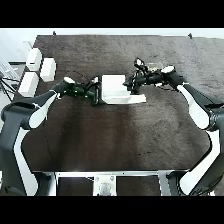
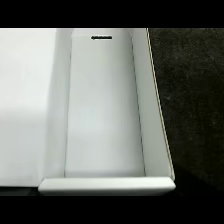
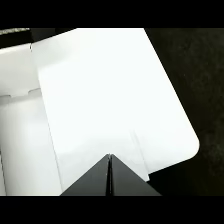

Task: Fold the box and place the chain.

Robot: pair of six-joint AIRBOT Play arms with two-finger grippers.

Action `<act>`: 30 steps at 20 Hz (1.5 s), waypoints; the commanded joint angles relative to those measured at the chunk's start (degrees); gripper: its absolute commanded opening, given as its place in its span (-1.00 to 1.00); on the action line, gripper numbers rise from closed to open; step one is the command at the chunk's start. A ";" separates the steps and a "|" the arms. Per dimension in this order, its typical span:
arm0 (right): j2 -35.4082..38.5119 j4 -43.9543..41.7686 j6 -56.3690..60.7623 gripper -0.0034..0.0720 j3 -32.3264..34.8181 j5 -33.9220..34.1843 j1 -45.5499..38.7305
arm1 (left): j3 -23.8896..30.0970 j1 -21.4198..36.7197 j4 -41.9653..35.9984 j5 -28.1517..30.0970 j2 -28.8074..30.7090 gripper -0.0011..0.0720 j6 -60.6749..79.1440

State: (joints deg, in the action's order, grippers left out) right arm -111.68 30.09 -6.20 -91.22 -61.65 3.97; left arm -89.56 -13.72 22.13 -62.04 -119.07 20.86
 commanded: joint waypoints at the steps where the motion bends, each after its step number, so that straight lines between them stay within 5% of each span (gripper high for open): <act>1: -1.31 5.03 3.02 -0.89 -0.68 -1.62 0.04 | 0.00 0.00 -0.09 -0.02 0.02 0.00 -0.04; 9: -1.55 3.61 1.27 -0.89 -2.58 -2.45 0.20 | 0.00 0.00 -0.09 0.04 0.02 0.00 -0.04; 17: 15.02 10.32 1.05 -0.89 5.64 -2.40 -2.29 | 0.00 0.00 -0.09 0.04 0.02 0.00 -0.04; 18: 16.26 12.37 1.05 -0.68 7.50 -2.40 -2.91 | 0.00 0.00 -0.09 0.04 0.02 0.00 -0.04; 19: 16.48 13.92 1.03 0.14 8.76 -2.43 -3.52 | 0.00 0.00 -0.09 0.04 0.02 0.00 -0.04; 20: 16.26 14.62 0.68 0.70 10.08 -2.27 -4.02 | 0.00 0.00 -0.09 0.02 0.02 0.00 -0.04; 30: 9.97 14.47 -9.53 0.72 12.87 -1.79 -0.79 | 0.00 0.00 -0.09 0.00 0.02 0.00 -0.04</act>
